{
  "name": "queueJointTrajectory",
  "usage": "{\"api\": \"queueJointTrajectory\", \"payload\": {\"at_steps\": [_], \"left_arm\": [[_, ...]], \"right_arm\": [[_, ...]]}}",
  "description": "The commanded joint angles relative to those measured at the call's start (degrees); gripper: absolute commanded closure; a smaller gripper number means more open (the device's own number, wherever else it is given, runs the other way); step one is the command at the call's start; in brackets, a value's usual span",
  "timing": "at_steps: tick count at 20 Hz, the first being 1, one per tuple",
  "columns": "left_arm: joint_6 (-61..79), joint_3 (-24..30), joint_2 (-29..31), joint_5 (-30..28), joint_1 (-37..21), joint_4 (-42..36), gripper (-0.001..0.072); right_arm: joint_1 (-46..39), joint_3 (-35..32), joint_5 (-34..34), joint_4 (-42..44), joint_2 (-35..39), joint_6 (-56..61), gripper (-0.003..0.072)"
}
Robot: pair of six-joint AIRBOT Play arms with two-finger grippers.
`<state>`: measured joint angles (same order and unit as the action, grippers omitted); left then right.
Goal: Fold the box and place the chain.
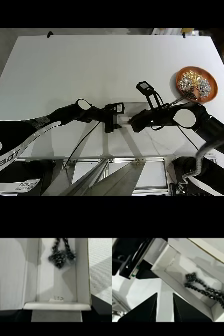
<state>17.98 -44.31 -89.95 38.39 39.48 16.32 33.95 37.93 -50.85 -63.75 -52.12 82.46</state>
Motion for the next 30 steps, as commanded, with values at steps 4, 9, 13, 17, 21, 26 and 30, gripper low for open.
{"api": "queueJointTrajectory", "payload": {"at_steps": [4, 9, 13, 17, 21, 26, 30], "left_arm": [[0.0, 0.0, 0.0, 0.0, 0.0, 0.0, 0.0432], [0.0, 0.0, 0.0, 0.0, 0.0, 0.0, 0.0432], [0.0, 0.0, 0.0, 0.0, 0.0, 0.0, 0.0432], [0.0, 0.0, 0.0, 0.0, 0.0, 0.0, 0.0432], [0.0, 0.0, 0.0, 0.0, 0.0, 0.0, 0.0432], [0.0, 0.0, 0.0, 0.0, 0.0, 0.0, 0.0432], [0.0, 0.0, 0.0, 0.0, 0.0, 0.0, 0.0432]], "right_arm": [[-7.8, 7.4, -11.8, -3.1, -0.1, 0.0, 0.0592], [-20.6, 12.5, -19.0, -17.0, -0.2, 0.0, 0.0647], [-28.9, 11.8, -18.4, -20.3, -4.4, 0.0, 0.0666], [-32.4, 11.5, -14.7, -20.4, -12.7, 0.0, 0.0479], [-32.5, 11.5, -12.4, -21.2, -19.1, 0.1, 0.0479], [-32.5, 11.5, -9.3, -23.4, -24.3, 0.3, 0.0479], [-32.5, 11.5, -6.9, -22.9, -26.6, 0.3, 0.0479]]}}
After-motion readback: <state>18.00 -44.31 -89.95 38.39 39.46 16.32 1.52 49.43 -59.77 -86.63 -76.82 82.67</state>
